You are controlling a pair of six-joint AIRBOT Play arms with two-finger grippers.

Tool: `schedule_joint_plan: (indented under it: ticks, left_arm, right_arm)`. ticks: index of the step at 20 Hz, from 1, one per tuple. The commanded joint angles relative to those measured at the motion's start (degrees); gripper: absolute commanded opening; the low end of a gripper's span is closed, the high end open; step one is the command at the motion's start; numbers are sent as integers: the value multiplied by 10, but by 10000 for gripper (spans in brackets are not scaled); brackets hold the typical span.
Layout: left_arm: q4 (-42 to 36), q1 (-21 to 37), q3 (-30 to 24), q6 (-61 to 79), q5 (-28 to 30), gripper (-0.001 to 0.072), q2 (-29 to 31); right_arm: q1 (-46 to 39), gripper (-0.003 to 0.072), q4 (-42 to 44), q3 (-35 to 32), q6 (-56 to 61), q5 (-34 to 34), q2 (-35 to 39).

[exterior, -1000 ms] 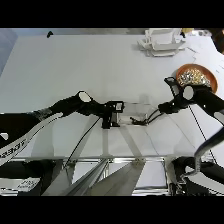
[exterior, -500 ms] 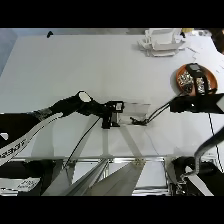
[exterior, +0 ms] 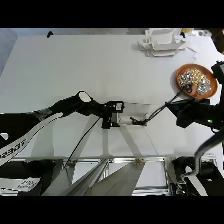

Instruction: Fold the box and place the chain.

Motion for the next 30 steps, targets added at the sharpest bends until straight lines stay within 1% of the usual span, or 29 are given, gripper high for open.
schedule_joint_plan:
  ticks: [1, 5, 8, 13, 15, 20, 23, 25, 27, 28, 30]
  left_arm:
    - [0, 0, 0, 0, 0, 30, 0]
    - [0, 0, 0, 0, 0, 30, 0]
    - [0, 0, 0, 0, 0, 30, 0]
    - [0, 0, 0, 0, 0, 30, 0]
    - [0, 0, 0, 0, 0, 30, 0]
    - [0, 0, 0, 0, 0, 30, 0]
    - [0, 0, 0, 0, 0, 30, 0]
    - [0, 0, 0, 0, 0, 30, 0]
    - [0, 0, 0, 0, 0, 30, 0]
    - [0, 0, 0, 0, 0, 30, 0]
    - [0, 0, 0, 0, 0, 30, 0]
  right_arm:
    - [0, 23, 124, 0, -78, -2, 9]
    - [0, 23, 198, 0, -140, -10, -3]
    - [0, 23, 234, 0, -164, -20, -36]
    - [11, 23, 229, 0, -180, -20, -122]
    - [45, 23, 203, 0, -179, -31, -160]
    - [129, 23, 93, 0, -123, -85, -237]
    - [163, 23, 56, 0, -99, -98, -272]
    - [177, 23, 49, 0, -99, -120, -277]
    - [178, 22, 44, 1, -82, -166, -265]
    - [178, 22, 28, 1, -68, -194, -253]
    - [178, 22, -43, 1, -8, -238, -224]
